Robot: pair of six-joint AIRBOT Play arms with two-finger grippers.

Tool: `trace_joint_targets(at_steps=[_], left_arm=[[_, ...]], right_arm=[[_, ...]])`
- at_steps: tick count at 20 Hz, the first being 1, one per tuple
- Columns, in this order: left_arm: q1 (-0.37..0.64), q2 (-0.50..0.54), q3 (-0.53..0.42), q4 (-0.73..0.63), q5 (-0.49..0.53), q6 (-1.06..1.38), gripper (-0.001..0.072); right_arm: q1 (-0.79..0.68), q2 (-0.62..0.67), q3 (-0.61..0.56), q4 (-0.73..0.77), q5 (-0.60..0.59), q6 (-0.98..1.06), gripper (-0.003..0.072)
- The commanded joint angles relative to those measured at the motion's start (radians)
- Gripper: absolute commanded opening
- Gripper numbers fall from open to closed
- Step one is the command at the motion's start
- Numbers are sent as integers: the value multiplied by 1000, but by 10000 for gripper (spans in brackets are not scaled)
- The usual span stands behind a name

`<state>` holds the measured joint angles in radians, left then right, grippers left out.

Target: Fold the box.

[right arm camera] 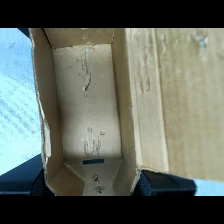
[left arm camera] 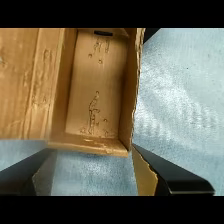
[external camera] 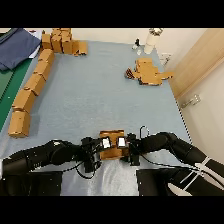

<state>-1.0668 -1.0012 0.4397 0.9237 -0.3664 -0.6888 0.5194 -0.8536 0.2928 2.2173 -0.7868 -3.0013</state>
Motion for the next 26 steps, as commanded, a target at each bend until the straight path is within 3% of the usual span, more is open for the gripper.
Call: trace_joint_targets(at_steps=[1, 17, 26], left_arm=[[3, -2, 6, 6, -3, 5, 697], [-6, -106, 60, 37, -18, 54, 697], [-18, -127, 64, 34, 27, 54, 697]], right_arm=[[0, 1, 1, 0, 0, 0, 578], [0, 1, 1, 0, 0, 0, 578], [0, 1, 1, 0, 0, 0, 578]])
